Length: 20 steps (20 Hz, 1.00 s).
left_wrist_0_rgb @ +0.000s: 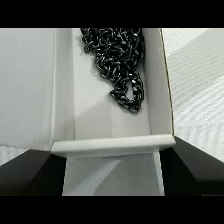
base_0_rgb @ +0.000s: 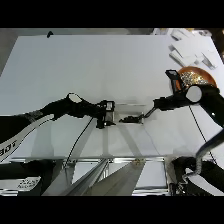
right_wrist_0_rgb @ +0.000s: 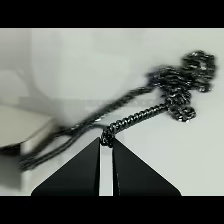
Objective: Fold the box and place the chain.
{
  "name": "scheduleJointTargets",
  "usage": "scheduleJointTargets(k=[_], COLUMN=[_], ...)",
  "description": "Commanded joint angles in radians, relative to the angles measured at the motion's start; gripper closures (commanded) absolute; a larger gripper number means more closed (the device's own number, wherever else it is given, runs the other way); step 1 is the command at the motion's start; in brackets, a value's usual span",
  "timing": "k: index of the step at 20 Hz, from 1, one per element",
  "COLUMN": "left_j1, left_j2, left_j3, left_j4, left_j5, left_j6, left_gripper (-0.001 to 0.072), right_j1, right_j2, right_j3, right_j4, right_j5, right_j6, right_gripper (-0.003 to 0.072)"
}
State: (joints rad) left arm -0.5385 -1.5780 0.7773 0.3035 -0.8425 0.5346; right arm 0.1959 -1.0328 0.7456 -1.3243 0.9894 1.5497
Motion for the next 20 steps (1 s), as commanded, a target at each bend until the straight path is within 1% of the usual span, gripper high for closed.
scheduleJointTargets(k=[1,5,8,9,12,15,17,19,20], left_j1=[0.001,0.001,0.001,0.001,0.001,0.001,0.001,0.001,0.001], left_j2=[0.000,0.000,0.000,0.000,0.000,0.000,0.000,0.000,0.000], left_j3=[0.001,0.001,0.001,0.001,0.001,0.001,0.001,0.001,0.001], left_j4=[0.000,0.000,0.000,0.000,0.000,0.000,0.000,0.000,0.000], left_j5=[0.000,0.000,0.000,0.000,0.000,0.000,0.000,0.000,0.000], left_j6=[0.000,0.000,0.000,0.000,0.000,0.000,0.000,0.000,0.000], left_gripper=[0.0506,0.0506,0.0507,0.0507,0.0506,0.0506,0.0506,0.0506,0.0506], right_j1=[0.000,0.001,0.005,0.018,0.106,0.202,0.235,0.241,0.241], right_j2=[0.130,0.219,0.236,0.236,0.236,0.233,0.232,0.224,0.217], right_j3=[0.001,0.001,0.001,0.001,0.000,0.000,0.000,0.000,0.000], right_j4=[0.230,0.495,0.658,0.688,0.704,0.687,0.652,0.603,0.555], right_j5=[0.052,0.089,0.125,0.129,0.113,0.028,-0.038,-0.052,-0.051], right_j6=[-0.134,-0.280,-0.367,-0.389,-0.408,-0.433,-0.422,-0.406,-0.362], right_gripper=[0.0665,0.0665,0.0665,0.0665,0.0665,0.0664,0.0664,0.0664,0.0664])
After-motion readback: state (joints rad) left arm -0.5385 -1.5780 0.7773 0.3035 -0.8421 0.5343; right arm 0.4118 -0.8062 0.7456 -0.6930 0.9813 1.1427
